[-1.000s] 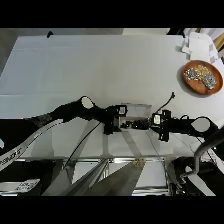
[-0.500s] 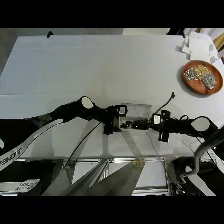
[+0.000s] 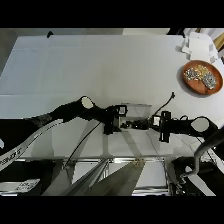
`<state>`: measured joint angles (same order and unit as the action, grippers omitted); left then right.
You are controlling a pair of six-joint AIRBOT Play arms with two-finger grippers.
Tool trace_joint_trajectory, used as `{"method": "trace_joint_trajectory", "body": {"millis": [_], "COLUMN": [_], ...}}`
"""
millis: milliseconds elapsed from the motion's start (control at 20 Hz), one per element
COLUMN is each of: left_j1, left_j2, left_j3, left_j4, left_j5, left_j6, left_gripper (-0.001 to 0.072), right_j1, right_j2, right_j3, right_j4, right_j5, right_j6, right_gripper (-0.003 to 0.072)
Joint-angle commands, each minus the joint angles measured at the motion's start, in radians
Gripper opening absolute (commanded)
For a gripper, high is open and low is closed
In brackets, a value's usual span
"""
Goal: Fold the box and place the chain.
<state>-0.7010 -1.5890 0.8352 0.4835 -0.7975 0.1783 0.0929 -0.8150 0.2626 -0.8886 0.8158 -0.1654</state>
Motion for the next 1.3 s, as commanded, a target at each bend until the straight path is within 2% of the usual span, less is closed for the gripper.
{"method": "trace_joint_trajectory", "body": {"millis": [0, 150, 350, 500, 650, 800, 1150, 1250], "left_j1": [0.001, 0.001, 0.001, 0.001, 0.001, 0.001, 0.001, 0.001], "left_j2": [0.001, 0.001, 0.001, 0.001, 0.001, 0.001, 0.001, 0.001], "left_j3": [0.000, 0.000, 0.000, 0.000, 0.000, 0.000, 0.000, 0.000], "left_j4": [0.000, 0.000, 0.000, 0.000, 0.000, 0.000, 0.000, 0.000], "left_j5": [0.000, 0.000, 0.000, 0.000, 0.000, 0.000, 0.000, 0.000], "left_j6": [0.000, 0.000, 0.001, 0.001, 0.000, 0.000, 0.001, 0.001], "left_gripper": [0.0069, 0.0069, 0.0069, 0.0069, 0.0069, 0.0069, 0.0069, 0.0069], "right_j1": [-0.001, -0.001, -0.001, -0.001, -0.001, -0.001, 0.000, 0.000], "right_j2": [0.000, 0.014, 0.092, 0.127, 0.126, 0.126, 0.117, 0.096], "right_j3": [0.000, 0.000, 0.009, 0.096, 0.215, 0.275, 0.277, 0.277], "right_j4": [-0.010, -0.019, -0.101, -0.174, -0.162, -0.058, 0.299, 0.350], "right_j5": [-0.001, -0.001, 0.010, 0.124, 0.243, 0.307, 0.312, 0.303], "right_j6": [0.002, 0.014, 0.163, 0.303, 0.416, 0.454, 0.454, 0.453], "right_gripper": [0.0010, 0.0010, 0.0010, 0.0009, 0.0009, 0.0009, 0.0009, 0.0009]}}
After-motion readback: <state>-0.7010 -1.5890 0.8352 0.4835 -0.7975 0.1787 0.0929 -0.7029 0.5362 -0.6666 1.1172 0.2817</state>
